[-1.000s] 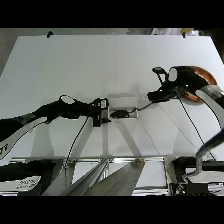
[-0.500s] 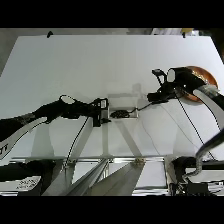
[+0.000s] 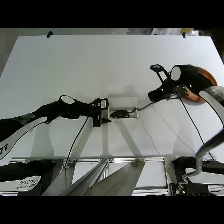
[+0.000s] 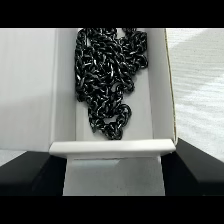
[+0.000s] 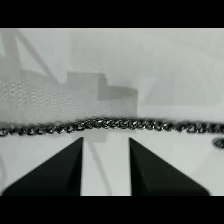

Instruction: Fold the box and place the chain.

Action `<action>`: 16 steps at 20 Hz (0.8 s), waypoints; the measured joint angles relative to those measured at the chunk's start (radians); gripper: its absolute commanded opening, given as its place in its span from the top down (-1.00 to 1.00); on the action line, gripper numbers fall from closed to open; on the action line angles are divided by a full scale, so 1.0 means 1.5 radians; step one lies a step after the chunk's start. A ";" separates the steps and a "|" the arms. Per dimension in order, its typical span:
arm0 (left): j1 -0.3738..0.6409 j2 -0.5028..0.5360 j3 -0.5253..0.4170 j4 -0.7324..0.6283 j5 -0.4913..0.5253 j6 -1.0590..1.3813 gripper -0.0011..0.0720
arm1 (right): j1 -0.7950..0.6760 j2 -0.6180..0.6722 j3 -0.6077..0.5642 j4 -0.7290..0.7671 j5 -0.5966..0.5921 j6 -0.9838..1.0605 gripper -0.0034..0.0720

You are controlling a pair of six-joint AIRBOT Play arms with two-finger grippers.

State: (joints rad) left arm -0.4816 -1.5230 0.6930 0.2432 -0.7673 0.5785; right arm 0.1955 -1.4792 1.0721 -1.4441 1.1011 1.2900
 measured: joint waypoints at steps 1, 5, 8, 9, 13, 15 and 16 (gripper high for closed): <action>0.000 0.000 0.000 0.000 0.000 0.000 0.94 | 0.000 0.001 -0.001 0.001 0.001 -0.070 0.32; 0.000 0.000 0.000 0.000 0.000 0.000 0.94 | 0.000 0.003 -0.010 0.015 0.025 -0.372 0.20; 0.000 0.000 0.000 0.000 0.000 0.000 0.94 | 0.000 0.003 -0.031 0.035 0.028 -0.534 0.20; 0.000 0.000 0.000 0.000 0.000 0.000 0.94 | 0.000 0.003 -0.038 0.040 0.023 -0.573 0.20; 0.000 0.000 0.000 0.000 0.000 0.000 0.94 | 0.000 0.002 -0.053 0.061 -0.015 -0.651 0.20; 0.000 0.000 0.000 0.000 0.000 0.000 0.94 | 0.000 0.002 -0.055 0.071 -0.035 -0.668 0.20; 0.000 0.000 0.000 0.000 0.000 0.000 0.94 | 0.000 0.002 -0.056 0.075 -0.043 -0.674 0.20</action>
State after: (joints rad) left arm -0.4816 -1.5230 0.6930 0.2432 -0.7677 0.5785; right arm 0.1955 -1.4761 0.9882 -1.3312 1.0363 0.2783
